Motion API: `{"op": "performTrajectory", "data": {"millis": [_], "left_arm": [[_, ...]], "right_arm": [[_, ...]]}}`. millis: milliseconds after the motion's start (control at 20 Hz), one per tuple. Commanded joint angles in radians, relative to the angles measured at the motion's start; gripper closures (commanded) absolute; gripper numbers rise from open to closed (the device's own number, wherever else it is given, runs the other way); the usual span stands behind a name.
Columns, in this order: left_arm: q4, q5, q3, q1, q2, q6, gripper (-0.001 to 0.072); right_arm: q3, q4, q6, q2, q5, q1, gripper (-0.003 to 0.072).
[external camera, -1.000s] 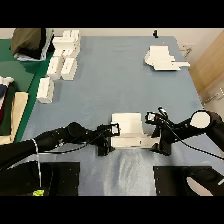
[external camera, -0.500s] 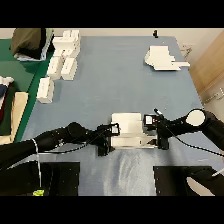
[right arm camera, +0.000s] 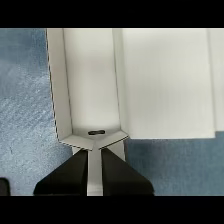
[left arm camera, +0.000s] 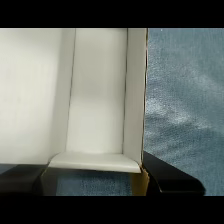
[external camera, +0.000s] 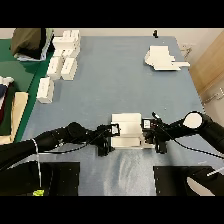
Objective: Fold the box.
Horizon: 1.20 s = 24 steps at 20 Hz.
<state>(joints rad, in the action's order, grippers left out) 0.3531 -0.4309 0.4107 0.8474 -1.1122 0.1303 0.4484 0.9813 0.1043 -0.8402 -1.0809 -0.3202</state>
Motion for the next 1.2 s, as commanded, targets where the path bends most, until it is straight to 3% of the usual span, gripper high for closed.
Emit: {"op": "performTrajectory", "data": {"millis": [0,650,750,850,950,1150], "left_arm": [[-0.001,0.002,0.000,0.001,0.000,0.000,0.0245],[-0.001,0.002,0.000,0.001,0.000,0.000,0.0245],[-0.001,0.002,0.000,0.001,0.000,0.000,0.0245],[-0.001,0.002,0.000,0.001,0.000,0.000,0.0244],[-0.001,0.002,0.000,0.001,0.000,0.000,0.0244],[-0.001,0.002,0.000,0.001,0.000,0.000,0.0244]], "right_arm": [[-0.004,-0.014,0.003,-0.001,0.004,-0.006,0.0575],[-0.014,-0.145,-0.045,-0.002,0.023,-0.006,0.0579],[-0.034,-0.175,-0.046,-0.002,0.031,-0.013,0.0334],[-0.056,-0.186,-0.045,-0.002,0.061,-0.039,0.0151],[-0.069,-0.185,-0.041,-0.002,0.094,-0.062,0.0022],[-0.069,-0.177,-0.017,-0.002,0.095,-0.066,-0.0016]]}}
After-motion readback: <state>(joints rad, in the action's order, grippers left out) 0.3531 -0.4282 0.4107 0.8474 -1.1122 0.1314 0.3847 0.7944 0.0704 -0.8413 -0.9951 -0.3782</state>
